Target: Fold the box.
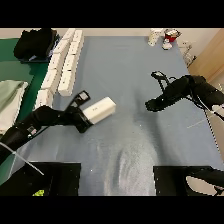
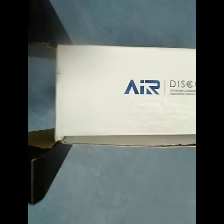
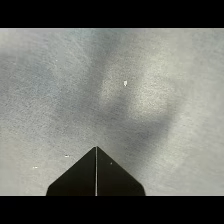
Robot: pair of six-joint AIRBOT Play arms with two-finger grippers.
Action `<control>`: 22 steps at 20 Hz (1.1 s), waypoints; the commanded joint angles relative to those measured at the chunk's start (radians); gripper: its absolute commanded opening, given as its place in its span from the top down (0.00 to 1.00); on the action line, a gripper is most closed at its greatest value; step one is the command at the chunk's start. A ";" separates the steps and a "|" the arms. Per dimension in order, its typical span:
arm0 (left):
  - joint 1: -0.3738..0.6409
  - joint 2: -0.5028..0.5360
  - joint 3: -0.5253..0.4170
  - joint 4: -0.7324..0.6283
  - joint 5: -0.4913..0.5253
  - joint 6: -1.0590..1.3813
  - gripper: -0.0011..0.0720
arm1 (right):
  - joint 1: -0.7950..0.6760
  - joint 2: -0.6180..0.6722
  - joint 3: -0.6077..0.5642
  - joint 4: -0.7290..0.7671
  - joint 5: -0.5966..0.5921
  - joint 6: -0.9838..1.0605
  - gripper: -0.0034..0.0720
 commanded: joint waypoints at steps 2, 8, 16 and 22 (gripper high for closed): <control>0.264 0.111 -0.006 0.182 -0.114 -0.315 0.41 | 0.000 0.000 0.001 0.000 0.000 0.000 0.95; 0.470 0.111 -0.044 0.192 -0.193 -0.327 0.41 | 0.000 0.000 0.001 0.000 0.000 0.000 0.95; 0.512 0.040 -0.058 0.187 0.000 -0.327 0.41 | 0.000 0.000 0.001 0.000 0.000 0.000 0.95; 0.512 -0.074 -0.058 0.142 0.117 -0.318 0.41 | 0.000 0.000 0.001 0.000 0.000 0.000 0.95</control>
